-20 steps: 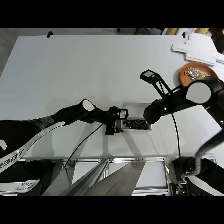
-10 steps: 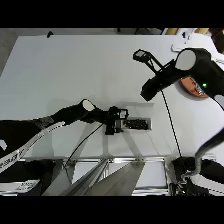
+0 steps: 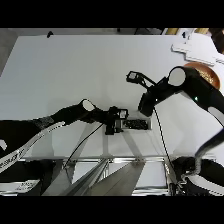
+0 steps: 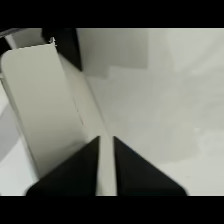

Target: Fold the box and place the chain.

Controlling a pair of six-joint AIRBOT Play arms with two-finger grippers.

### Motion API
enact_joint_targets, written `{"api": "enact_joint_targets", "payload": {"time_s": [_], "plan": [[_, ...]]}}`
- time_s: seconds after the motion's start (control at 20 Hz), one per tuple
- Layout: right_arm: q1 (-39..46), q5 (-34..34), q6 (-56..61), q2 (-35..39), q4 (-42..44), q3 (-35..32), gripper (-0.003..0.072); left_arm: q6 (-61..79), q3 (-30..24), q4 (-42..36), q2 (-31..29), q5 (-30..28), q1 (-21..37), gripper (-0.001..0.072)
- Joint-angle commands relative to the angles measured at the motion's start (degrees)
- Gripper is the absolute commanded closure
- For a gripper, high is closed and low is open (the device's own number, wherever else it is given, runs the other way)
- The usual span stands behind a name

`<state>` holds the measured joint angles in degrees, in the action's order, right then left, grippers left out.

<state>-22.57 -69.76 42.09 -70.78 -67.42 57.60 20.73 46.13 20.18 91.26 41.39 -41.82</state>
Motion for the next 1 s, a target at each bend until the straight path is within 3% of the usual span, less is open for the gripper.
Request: {"api": "enact_joint_targets", "payload": {"time_s": [0.0,0.25,0.3,0.5,0.75,0.95], "plan": [[-2.4,3.5,-3.7,6.3,0.5,-6.8,0.0453,0.0,0.0,0.0,0.0,0.0,0.0,0.0572],[-5.3,5.0,-9.2,13.1,0.9,-14.4,0.045,0.0,0.0,0.0,0.0,0.0,0.0,0.0572],[-5.7,5.4,-9.5,13.5,1.0,-15.3,0.0414,0.0,0.0,0.0,0.0,0.0,0.0,0.0572],[-6.1,6.6,-9.7,13.8,2.3,-15.8,0.0341,0.0,0.0,0.0,0.0,0.0,0.0,0.0572],[-6.1,6.7,-12.6,14.8,2.4,-15.9,0.0341,0.0,0.0,0.0,0.0,0.0,0.0,0.0572],[-6.1,10.5,-13.1,14.8,2.9,-18.3,0.0341,0.0,0.0,0.0,0.0,0.0,0.0,0.0572]]}}
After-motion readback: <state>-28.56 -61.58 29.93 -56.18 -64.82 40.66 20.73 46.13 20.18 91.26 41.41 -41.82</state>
